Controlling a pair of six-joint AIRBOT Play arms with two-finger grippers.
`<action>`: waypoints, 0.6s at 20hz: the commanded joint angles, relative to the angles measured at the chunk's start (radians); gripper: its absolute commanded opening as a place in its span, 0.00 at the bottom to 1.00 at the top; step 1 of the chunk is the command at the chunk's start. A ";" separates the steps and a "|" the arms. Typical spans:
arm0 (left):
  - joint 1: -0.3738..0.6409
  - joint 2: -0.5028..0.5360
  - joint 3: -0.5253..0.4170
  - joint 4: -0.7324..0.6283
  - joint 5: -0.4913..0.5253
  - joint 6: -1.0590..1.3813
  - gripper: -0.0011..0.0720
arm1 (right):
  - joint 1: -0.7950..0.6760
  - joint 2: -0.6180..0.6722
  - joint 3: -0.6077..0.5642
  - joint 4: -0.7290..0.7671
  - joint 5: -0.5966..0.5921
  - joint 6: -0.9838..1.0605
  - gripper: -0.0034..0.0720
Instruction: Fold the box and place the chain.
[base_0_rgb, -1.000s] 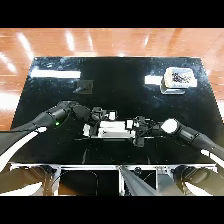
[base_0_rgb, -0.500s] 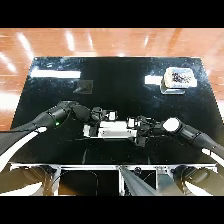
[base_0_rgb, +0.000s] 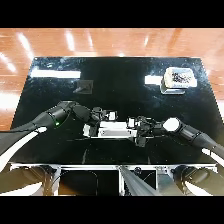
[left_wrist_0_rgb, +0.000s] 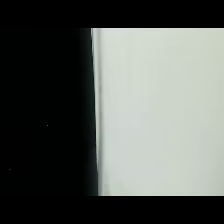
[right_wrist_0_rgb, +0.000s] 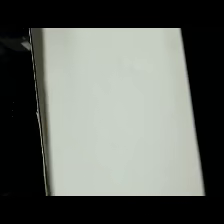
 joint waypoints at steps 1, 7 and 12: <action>0.000 0.000 0.000 0.000 0.000 0.000 0.04 | -0.001 0.000 -0.001 -0.002 0.011 0.017 0.88; 0.000 0.000 0.000 0.000 0.000 0.000 0.04 | -0.001 -0.001 -0.001 -0.048 0.018 0.069 0.87; 0.000 0.000 0.000 0.000 0.000 0.000 0.04 | -0.001 -0.004 -0.001 -0.053 -0.003 0.069 0.86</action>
